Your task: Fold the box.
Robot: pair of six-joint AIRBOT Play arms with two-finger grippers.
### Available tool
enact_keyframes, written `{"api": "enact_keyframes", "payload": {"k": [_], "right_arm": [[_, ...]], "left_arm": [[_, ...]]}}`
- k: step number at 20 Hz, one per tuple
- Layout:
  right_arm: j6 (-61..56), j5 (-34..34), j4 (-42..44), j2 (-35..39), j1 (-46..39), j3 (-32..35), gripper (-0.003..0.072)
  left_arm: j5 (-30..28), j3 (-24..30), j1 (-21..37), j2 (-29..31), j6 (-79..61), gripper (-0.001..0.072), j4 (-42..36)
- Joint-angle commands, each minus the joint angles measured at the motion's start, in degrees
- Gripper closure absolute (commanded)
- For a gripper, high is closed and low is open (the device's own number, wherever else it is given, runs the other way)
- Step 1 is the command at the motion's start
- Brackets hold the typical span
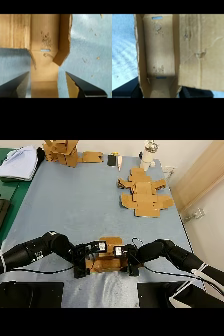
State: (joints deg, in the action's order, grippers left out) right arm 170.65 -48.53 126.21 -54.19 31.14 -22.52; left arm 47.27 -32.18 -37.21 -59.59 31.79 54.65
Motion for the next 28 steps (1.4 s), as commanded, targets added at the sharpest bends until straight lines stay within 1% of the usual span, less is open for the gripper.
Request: {"api": "enact_keyframes", "payload": {"k": [1,4,9,11,13,14,15,16,18,19,20,21,23,28], "right_arm": [[0.0,0.0,0.0,0.0,0.0,0.0,0.0152],[0.0,0.0,0.0,0.0,0.0,0.0,0.0152],[0.0,0.0,0.0,0.0,0.0,0.0,0.0152],[0.0,0.0,0.0,0.0,0.0,0.0,0.0152],[0.0,0.0,0.0,0.0,0.0,0.0,0.0152],[0.0,0.0,0.0,0.0,0.0,0.0,0.0152],[0.0,0.0,0.0,0.0,0.0,0.0,0.0152],[0.0,0.0,0.0,0.0,0.0,0.0,0.0152],[0.0,0.0,0.0,0.0,0.0,0.0,0.0152],[0.0,0.0,0.0,0.0,0.0,0.0,0.0152],[0.0,0.0,0.0,0.0,0.0,0.0,0.0152],[0.0,0.0,0.0,0.0,0.0,0.0,0.0152],[0.0,0.0,0.0,0.0,0.0,0.0,0.0152],[0.0,0.0,0.0,0.0,0.0,0.0,0.0152]], "left_arm": [[-5.4,1.7,0.0,0.0,-4.0,0.0006,-5.5],[-7.0,1.7,0.0,0.0,-6.8,0.0007,-7.4],[-6.2,1.7,0.0,-0.1,-7.0,0.0008,-7.8],[-6.4,1.7,0.0,-0.1,-7.0,0.0146,-8.5],[-6.6,1.7,0.0,-0.1,-7.0,0.0146,-8.4],[-6.7,1.7,0.0,-0.1,-7.0,0.0166,-8.4],[-6.7,1.8,0.0,-0.1,-7.2,0.0262,-8.4],[-6.6,1.8,0.0,-0.1,-8.5,0.0303,-8.4],[-6.7,1.8,0.0,-0.1,-8.5,0.0305,-8.4],[-6.6,1.8,0.0,-0.1,-8.4,0.0331,-8.5],[-6.4,1.7,0.0,-0.1,-8.5,0.0526,-8.4],[-6.2,1.8,0.0,-0.1,-8.4,0.0541,-8.4],[-6.3,1.7,0.0,-0.1,-8.4,0.0542,-9.2],[-8.3,1.8,-0.1,-0.1,-10.1,0.0542,-14.6]]}}
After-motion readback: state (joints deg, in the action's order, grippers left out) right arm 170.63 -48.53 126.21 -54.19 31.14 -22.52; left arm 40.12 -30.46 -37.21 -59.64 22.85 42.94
